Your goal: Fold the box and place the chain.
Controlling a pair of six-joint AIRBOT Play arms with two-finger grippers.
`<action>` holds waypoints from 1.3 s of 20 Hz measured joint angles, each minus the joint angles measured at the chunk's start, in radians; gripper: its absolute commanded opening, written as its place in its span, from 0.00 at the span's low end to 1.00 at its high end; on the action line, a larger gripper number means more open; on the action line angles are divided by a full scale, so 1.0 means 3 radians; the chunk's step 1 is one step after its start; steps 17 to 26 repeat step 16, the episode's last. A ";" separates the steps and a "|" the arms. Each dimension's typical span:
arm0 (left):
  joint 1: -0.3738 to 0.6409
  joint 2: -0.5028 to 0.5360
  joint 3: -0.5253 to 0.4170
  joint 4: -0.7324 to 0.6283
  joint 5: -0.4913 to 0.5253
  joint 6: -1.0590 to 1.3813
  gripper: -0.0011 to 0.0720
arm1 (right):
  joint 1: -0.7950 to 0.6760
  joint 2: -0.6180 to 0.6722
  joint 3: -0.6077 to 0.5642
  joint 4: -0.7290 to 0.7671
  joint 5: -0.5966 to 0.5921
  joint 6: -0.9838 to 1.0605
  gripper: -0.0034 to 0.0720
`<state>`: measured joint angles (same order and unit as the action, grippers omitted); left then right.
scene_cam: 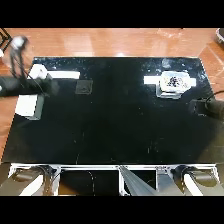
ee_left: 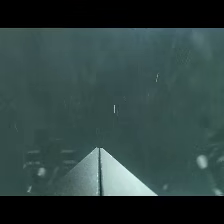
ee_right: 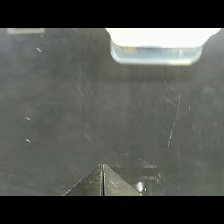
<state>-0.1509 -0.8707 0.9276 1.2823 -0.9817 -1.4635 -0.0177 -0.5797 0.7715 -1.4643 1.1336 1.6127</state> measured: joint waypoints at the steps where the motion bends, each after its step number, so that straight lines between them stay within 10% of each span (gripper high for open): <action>1: -0.0099 0.0117 -0.0198 0.0090 0.0108 -0.0092 0.03 | 0.0000 0.0037 -0.0100 -0.0032 -0.0043 0.0023 0.07; 7: -0.0304 0.0515 -0.0684 0.0376 0.0439 -0.0456 0.04 | 0.0000 0.0118 -0.0313 -0.0104 -0.0198 0.0075 0.07; 26: -0.0340 0.0591 -0.0759 0.0453 0.0506 -0.0546 0.04 | 0.0000 0.0127 -0.0350 -0.0123 -0.0224 0.0085 0.07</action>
